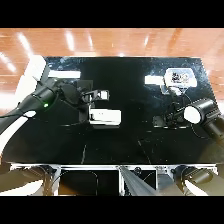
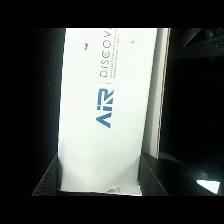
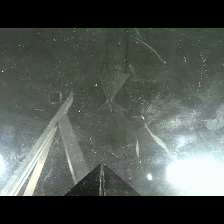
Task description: Fold the box and place the chain.
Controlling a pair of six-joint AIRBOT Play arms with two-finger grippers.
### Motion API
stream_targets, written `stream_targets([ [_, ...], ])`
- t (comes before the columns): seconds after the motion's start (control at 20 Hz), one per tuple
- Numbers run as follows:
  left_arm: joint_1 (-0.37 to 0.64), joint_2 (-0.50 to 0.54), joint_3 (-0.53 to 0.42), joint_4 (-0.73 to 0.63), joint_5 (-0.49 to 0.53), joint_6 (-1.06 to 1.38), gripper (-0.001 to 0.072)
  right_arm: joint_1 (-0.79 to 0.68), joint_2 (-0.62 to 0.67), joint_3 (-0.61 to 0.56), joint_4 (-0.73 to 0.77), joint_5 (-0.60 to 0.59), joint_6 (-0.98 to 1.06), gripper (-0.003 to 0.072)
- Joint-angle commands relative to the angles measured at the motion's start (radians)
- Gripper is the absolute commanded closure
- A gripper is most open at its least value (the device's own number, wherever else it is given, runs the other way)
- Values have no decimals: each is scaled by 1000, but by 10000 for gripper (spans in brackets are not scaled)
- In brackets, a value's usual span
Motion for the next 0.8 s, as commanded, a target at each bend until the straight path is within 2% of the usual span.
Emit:
stream_targets([
  [0.0,87,90,0,28,107,-178,684,1,1,0,0,-1,0,644],
  [0.15,235,186,0,29,179,-270,684,1,1,0,10,0,0,644],
  [0.4,611,311,-86,30,259,-343,684,1,1,0,16,-11,0,644],
  [0.6,927,374,-199,34,233,-404,685,3,1,0,16,-43,-1,644],
  [0.7,1044,385,-244,-14,208,-452,684,3,1,0,15,-55,-2,644],
  [0.75,1084,385,-243,20,206,-462,684,3,1,0,16,-63,-2,644],
])
